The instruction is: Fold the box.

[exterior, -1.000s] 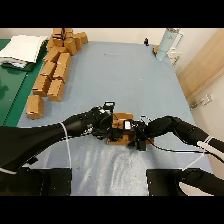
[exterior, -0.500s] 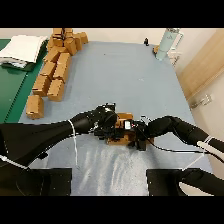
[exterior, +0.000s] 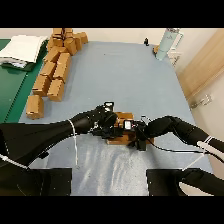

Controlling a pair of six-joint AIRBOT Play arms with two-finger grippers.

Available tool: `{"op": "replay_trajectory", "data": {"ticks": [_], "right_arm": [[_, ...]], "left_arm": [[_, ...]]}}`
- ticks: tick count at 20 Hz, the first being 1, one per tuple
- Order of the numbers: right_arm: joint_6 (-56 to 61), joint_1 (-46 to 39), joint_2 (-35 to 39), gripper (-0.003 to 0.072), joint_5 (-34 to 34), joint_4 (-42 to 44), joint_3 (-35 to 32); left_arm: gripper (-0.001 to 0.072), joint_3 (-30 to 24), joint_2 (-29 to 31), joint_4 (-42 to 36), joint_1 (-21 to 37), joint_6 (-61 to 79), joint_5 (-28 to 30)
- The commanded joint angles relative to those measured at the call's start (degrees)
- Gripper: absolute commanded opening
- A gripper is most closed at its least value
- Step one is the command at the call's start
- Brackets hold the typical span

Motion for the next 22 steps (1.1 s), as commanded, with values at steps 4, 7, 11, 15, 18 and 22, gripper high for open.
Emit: {"op": "replay_trajectory", "data": {"ticks": [4,7,11,15,18,22], "right_arm": [[-0.1,0.0,0.0,0.0516,0.0,0.0,0.0],[-0.1,0.0,0.0,0.0515,0.0,0.0,0.0],[-0.1,0.0,0.0,0.0515,0.0,0.0,0.0],[-0.1,0.0,0.0,0.0515,0.0,0.0,0.0],[-0.1,0.0,0.0,0.0515,0.0,0.0,0.0],[-0.1,0.0,0.0,0.0515,0.0,0.0,0.0]], "left_arm": [[0.0012,0.0,0.0,-0.6,-0.8,-0.3,0.5],[0.0013,0.0,0.0,-0.6,-1.0,-0.3,0.5],[0.0039,0.0,0.0,-0.6,-1.0,-0.2,0.5],[0.0296,0.1,0.0,-0.5,-0.8,-0.3,0.5],[0.0296,0.1,0.0,-0.4,-0.7,-0.3,0.5],[0.0296,1.1,0.0,-0.1,0.2,-0.3,-1.9]]}}
